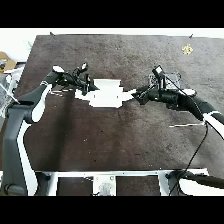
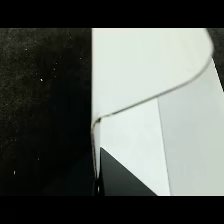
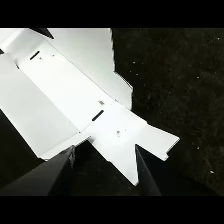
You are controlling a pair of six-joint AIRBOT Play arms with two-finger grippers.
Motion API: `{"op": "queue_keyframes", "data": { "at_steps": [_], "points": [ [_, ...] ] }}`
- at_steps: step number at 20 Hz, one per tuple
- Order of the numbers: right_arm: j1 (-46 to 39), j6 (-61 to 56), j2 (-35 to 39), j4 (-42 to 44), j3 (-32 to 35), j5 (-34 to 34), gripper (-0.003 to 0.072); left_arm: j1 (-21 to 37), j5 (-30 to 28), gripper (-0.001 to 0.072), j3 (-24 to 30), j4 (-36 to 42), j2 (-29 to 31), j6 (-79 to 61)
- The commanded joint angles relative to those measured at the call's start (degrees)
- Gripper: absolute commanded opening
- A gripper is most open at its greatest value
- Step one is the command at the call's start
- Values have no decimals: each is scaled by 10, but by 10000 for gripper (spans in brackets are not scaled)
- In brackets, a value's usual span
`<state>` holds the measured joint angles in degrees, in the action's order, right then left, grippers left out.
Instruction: Fold the box and place the chain.
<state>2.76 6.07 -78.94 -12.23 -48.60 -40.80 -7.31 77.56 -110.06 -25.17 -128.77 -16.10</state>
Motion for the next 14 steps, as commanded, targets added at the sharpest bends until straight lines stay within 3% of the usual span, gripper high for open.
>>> {"op": "queue_keyframes", "data": {
  "at_steps": [1,8,9,10,14],
  "points": [
    [1,63,-1,-1,-1,1,425,0,-12,5,4,-6,-2,-9],
    [20,152,-35,-27,-22,-17,428,0,-32,8,31,-7,0,-4],
    [25,152,-45,-31,-31,-21,473,0,-29,11,31,-7,0,-4],
    [29,154,-54,-30,-39,-21,601,0,-23,11,31,-9,0,-4],
    [45,218,-84,-36,-63,-51,599,0,-19,11,31,-9,0,-4]
  ]
}}
